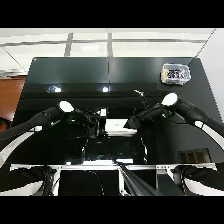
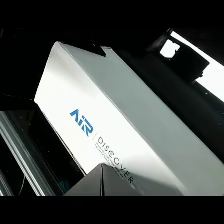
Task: Fold the box and place the chain.
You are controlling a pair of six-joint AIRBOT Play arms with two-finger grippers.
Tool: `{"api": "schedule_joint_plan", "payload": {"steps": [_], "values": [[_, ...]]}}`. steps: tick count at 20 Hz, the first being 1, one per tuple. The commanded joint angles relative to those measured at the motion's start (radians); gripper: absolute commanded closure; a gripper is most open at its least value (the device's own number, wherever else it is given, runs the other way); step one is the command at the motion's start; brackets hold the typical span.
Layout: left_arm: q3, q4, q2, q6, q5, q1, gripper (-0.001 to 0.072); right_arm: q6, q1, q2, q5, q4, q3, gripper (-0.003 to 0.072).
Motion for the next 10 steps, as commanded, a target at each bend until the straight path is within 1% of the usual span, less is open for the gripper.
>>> {"api": "schedule_joint_plan", "payload": {"steps": [1, 3, 5, 6, 8, 9, 10], "values": [[0.001, -0.018, 0.0, -0.002, 0.0, 0.001, 0.0307, 0.025, -0.003, 0.003, -0.006, -0.048, 0.002, 0.0673], [0.001, -0.018, 0.0, -0.003, 0.0, 0.002, 0.0306, 0.025, -0.031, 0.058, 0.043, -0.049, 0.016, 0.0672], [0.001, -0.015, 0.005, -0.005, 0.0, 0.002, 0.0295, 0.025, -0.09, 0.142, 0.127, -0.056, 0.045, 0.0673], [0.002, -0.005, 0.014, -0.023, 0.003, 0.005, 0.0221, 0.026, -0.129, 0.189, 0.169, -0.07, 0.058, 0.0673], [0.002, 0.016, 0.031, -0.098, 0.038, 0.029, -0.0011, 0.03, -0.23, 0.297, 0.231, -0.117, 0.064, 0.0673], [0.003, 0.017, 0.042, -0.119, 0.029, 0.05, -0.0011, 0.037, -0.288, 0.348, 0.256, -0.146, 0.064, 0.0672], [0.011, 0.016, 0.06, -0.119, -0.005, 0.064, -0.0011, 0.045, -0.34, 0.388, 0.278, -0.174, 0.064, 0.0673]]}}
